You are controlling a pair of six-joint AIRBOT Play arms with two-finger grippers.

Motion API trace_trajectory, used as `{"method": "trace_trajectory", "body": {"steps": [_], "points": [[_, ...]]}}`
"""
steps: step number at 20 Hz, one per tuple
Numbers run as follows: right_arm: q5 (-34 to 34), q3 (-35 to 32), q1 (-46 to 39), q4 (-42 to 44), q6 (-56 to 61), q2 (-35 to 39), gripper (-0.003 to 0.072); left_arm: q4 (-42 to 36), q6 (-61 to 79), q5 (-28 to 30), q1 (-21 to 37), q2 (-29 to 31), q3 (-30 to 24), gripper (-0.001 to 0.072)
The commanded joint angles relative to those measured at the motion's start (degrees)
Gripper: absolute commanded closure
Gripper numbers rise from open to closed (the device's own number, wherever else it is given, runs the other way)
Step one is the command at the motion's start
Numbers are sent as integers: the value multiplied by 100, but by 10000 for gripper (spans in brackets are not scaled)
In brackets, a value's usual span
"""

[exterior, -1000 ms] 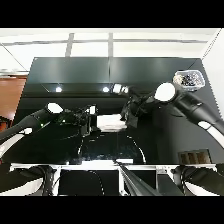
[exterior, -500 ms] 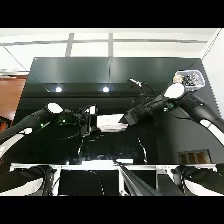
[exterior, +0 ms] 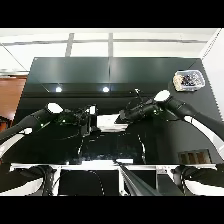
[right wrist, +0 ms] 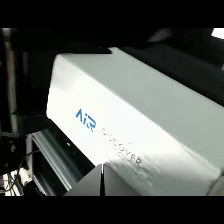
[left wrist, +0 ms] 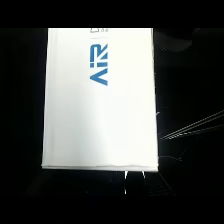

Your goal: Fold the box and place the chain.

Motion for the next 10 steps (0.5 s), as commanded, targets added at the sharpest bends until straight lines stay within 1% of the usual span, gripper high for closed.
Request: {"method": "trace_trajectory", "body": {"steps": [1,6,8,10], "points": [[-315,-7,85,-570,367,-50,669,0,0,2,0,0,2,247],[-396,-2,216,-555,363,-42,669,-2,2,9,0,0,2,247],[-236,94,199,-621,229,26,669,-2,2,7,0,0,2,248],[177,393,103,-833,170,214,669,-2,2,7,0,0,2,249]]}}
